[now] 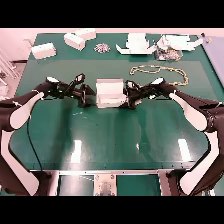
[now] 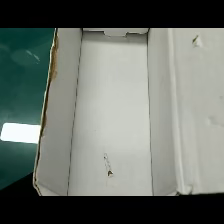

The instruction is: Fold the box and place the chain.

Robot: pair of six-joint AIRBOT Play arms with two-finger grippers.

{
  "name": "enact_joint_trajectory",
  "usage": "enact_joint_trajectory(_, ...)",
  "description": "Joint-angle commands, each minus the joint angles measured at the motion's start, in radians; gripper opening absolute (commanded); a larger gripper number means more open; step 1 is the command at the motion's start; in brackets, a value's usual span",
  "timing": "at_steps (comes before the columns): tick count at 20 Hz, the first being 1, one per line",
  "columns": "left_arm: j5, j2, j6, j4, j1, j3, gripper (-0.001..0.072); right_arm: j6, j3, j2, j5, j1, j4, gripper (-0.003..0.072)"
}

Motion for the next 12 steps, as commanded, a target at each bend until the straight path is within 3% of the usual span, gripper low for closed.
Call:
enact_joint_trajectory(1, 0.011, -0.005, 0.01, -0.007, -0.008, 0.001, 0.072, 0.0, 0.0, 0.0, 0.001, 0.0, 0.0, 0.059)
enact_joint_trajectory(12, 0.005, -0.005, 0.0, 0.029, -0.019, 0.001, 0.072, 0.0, 0.0, 0.0, 0.0, 0.0, 0.0, 0.059)
